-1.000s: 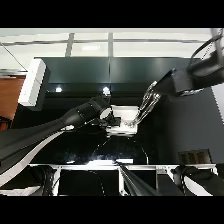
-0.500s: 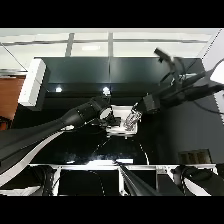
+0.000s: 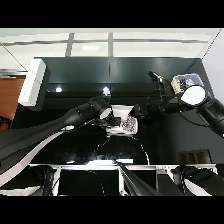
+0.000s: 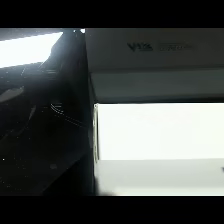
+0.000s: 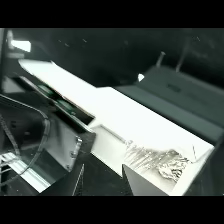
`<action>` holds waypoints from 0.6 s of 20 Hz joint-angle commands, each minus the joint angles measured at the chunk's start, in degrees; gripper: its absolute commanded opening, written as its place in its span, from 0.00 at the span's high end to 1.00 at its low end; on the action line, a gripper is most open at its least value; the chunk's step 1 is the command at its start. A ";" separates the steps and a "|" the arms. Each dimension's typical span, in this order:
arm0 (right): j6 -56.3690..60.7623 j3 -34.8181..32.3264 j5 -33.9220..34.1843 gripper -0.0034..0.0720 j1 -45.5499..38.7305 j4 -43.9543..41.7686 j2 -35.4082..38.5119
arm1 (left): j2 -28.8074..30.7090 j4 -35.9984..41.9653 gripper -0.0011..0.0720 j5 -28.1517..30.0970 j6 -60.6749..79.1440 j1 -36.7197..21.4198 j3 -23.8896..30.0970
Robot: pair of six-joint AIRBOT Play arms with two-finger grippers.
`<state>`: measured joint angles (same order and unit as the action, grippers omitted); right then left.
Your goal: Fold the box and place the chain.
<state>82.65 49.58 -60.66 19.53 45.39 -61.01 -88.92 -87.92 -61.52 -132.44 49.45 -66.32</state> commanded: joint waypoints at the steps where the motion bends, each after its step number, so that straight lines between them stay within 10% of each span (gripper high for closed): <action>1: -0.20 -0.50 -3.74 0.56 -3.21 2.36 1.75 | 0.00 0.07 0.95 0.00 0.00 -0.02 0.02; 12: 1.75 -0.70 -8.46 0.57 -16.61 15.89 14.38 | -1.51 -0.15 0.93 -3.39 -0.50 -0.04 -1.79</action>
<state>84.16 48.99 -68.14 4.05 60.16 -47.79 -90.30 -87.94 -63.11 -132.49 49.47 -67.02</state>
